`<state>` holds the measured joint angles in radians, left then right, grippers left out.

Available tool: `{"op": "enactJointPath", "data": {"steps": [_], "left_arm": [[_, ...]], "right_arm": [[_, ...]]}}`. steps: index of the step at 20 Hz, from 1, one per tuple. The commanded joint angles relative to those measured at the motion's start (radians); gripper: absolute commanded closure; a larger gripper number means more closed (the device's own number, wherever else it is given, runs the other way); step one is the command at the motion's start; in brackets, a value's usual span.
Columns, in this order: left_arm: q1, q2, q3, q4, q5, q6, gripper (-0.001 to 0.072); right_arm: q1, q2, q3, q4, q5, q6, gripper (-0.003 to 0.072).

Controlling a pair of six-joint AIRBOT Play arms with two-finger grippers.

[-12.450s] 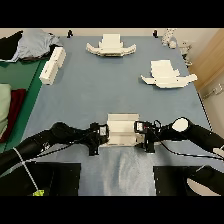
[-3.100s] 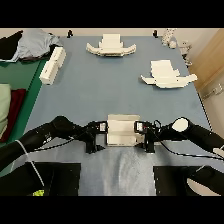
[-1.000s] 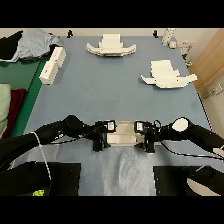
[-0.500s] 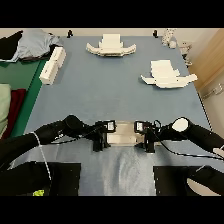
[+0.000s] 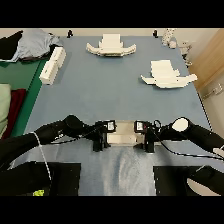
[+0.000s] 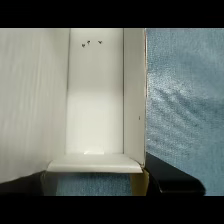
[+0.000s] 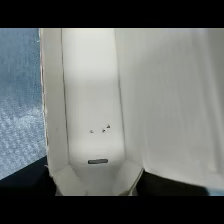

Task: Fold the box.

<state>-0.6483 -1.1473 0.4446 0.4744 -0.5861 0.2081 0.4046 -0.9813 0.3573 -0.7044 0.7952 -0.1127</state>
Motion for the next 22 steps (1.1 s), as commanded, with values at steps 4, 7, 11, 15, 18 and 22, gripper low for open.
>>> {"op": "enactJointPath", "data": {"steps": [4, 7, 11, 15, 18, 22], "left_arm": [[0.0, -0.001, 0.0, 0.0, 0.0, 0.001, 0.0106], [0.0, -0.001, 0.0, 0.0, 0.0, 0.001, 0.0105], [0.0, -0.001, 0.0, 0.0, 0.0, 0.001, 0.0106], [0.0, -0.001, 0.0, 0.0, 0.0, 0.001, 0.0106], [0.0, -0.001, 0.0, 0.0, 0.0, 0.001, 0.0106], [0.0, -0.001, 0.0, 0.0, 0.0, 0.001, 0.0106]], "right_arm": [[0.0, 0.054, 0.001, -0.069, 0.0, 0.171, -0.0034], [0.0, 0.14, 0.002, -0.261, 0.05, 0.37, -0.0034], [0.0, 0.287, 0.056, -0.51, 0.274, 0.745, -0.0034], [0.0, 0.438, 0.18, -0.582, 0.449, 1.299, 0.0095], [0.002, 0.438, 0.182, -0.295, 0.372, 1.476, 0.044], [0.023, 0.243, 0.153, 0.062, 0.155, 1.418, 0.0668]]}}
